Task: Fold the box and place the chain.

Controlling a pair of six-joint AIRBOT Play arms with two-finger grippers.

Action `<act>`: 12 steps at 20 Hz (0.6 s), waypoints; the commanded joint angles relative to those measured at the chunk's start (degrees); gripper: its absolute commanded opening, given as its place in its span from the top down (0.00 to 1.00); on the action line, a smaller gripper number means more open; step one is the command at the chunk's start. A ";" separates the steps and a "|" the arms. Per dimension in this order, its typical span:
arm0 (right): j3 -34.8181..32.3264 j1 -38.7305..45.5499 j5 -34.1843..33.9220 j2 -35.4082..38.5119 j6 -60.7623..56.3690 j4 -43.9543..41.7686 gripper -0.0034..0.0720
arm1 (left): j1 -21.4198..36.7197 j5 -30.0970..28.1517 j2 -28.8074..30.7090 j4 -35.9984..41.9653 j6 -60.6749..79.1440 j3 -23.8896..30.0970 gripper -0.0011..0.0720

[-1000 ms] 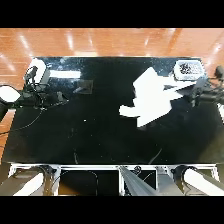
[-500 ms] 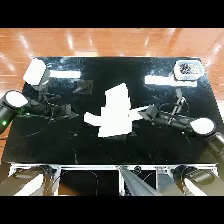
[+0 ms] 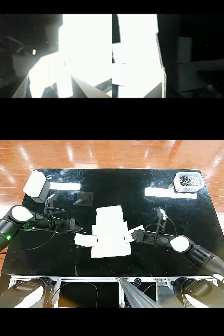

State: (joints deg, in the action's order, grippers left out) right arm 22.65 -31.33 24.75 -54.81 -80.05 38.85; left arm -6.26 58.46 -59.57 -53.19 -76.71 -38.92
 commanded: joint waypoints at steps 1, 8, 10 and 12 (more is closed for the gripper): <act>-0.02 -2.99 -4.22 -1.90 7.43 0.81 0.90 | -0.13 -3.67 -0.52 0.66 0.31 0.04 0.13; -0.02 -3.26 -7.74 -1.90 10.05 0.83 0.90 | 0.15 -2.93 -9.79 13.64 14.01 -0.11 0.13; -0.02 -3.23 -6.86 -1.90 10.05 0.85 0.90 | 0.68 -1.51 -14.32 21.35 22.56 -0.79 0.13; -0.02 -3.26 -5.42 -1.90 10.05 0.83 0.90 | 1.25 2.32 -19.39 27.17 31.47 -2.62 0.13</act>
State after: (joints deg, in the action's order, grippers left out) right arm 22.65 -34.50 18.06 -56.66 -70.46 39.59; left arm -5.63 56.82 -73.14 -35.75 -57.84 -40.07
